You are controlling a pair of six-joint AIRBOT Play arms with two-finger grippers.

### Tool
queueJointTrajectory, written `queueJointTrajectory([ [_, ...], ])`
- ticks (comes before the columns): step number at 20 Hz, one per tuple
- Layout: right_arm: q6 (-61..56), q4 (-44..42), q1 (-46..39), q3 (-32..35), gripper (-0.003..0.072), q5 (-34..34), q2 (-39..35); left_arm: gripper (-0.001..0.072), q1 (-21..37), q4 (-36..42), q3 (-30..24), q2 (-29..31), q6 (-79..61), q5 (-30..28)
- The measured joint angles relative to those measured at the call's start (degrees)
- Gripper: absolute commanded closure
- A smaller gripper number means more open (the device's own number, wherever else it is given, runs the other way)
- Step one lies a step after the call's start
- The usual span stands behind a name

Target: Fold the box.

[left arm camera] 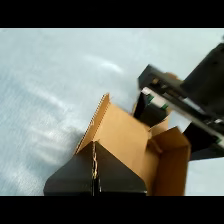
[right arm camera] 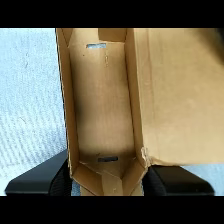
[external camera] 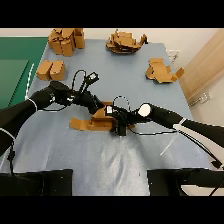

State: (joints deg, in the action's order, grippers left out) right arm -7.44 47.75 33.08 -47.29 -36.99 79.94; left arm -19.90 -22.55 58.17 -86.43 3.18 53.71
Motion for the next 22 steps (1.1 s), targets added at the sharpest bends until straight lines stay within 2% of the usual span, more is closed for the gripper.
queueJointTrajectory([
  [5,0.0,0.0,0.0,0.0,0.0298,0.0,0.0,0.0695,-0.3,-4.5,0.6,-2.5,0.1,-1.2],
  [16,0.0,0.0,0.0,0.0,0.0298,-0.1,0.0,0.0698,-2.0,-12.0,7.4,-6.6,1.4,7.6],
  [19,0.0,0.0,0.0,0.0,0.0298,-0.1,0.0,0.0701,-1.1,-12.5,10.2,-5.2,2.9,9.3],
  [22,0.0,0.0,0.0,0.0,0.0298,-0.1,0.0,0.0701,1.9,-12.8,12.5,0.0,6.4,10.8],
])
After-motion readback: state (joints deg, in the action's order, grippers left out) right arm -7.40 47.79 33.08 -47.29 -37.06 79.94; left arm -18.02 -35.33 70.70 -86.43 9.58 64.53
